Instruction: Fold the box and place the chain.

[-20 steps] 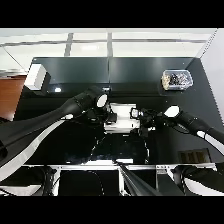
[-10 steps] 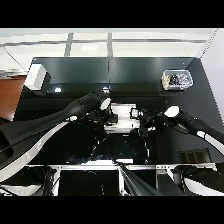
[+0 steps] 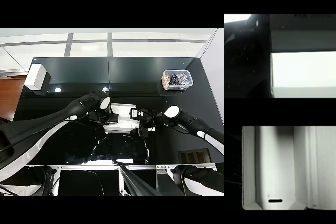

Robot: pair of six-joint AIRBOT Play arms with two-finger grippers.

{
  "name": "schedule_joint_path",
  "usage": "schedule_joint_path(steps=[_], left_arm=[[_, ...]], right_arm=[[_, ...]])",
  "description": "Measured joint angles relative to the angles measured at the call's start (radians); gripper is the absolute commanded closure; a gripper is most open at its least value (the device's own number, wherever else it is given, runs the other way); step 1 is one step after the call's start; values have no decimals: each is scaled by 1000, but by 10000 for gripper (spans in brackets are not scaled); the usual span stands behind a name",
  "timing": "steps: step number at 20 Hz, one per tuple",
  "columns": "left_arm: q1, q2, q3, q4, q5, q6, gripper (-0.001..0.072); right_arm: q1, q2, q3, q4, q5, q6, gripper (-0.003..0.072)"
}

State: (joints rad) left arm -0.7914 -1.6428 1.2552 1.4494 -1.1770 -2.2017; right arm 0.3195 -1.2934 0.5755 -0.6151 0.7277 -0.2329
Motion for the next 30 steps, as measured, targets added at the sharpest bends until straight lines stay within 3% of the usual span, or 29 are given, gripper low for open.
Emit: schedule_joint_path(steps=[1,12,14,15,30], left_arm=[[-1,-2,0,-13,13,0,303],[-1,-1,8,-11,5,0,322],[-1,-1,19,4,-6,-1,620],[-1,-1,25,21,-26,-1,686],[-1,-2,40,26,-62,-3,684]], right_arm=[[0,0,0,0,0,0,559],[0,0,0,1,-2,1,559],[0,0,0,1,-2,1,559],[0,0,0,1,-2,1,559],[0,0,0,6,-4,-2,560]])
